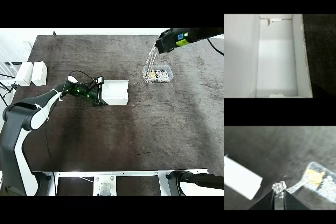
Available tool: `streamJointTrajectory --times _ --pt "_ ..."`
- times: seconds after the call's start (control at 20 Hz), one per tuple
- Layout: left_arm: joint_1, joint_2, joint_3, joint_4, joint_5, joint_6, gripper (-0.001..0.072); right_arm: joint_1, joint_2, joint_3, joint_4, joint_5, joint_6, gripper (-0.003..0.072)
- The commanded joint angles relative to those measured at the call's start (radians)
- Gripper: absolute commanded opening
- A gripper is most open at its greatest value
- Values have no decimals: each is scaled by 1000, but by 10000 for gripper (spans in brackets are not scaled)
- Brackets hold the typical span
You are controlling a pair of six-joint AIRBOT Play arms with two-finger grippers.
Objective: Fold the box and place the chain.
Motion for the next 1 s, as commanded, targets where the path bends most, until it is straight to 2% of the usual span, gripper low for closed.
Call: streamJointTrajectory --times 0.0,0.25,0.45,0.6,0.75,0.95 --pt "0 0 0 0 -1 0 471 29 -1 -32 54 59 -32 10" --pt "0 0 0 0 -1 0 471 57 -1 -159 147 19 -45 10" --pt "0 0 0 0 -1 0 471 82 -4 -314 281 -177 -121 10" --pt "0 0 0 0 -1 0 471 111 -31 -403 309 -313 -137 9" --pt "0 0 0 0 -1 0 471 140 -88 -452 311 -403 -138 10" --pt "0 0 0 0 -1 0 471 156 -180 -455 311 -414 -137 10"
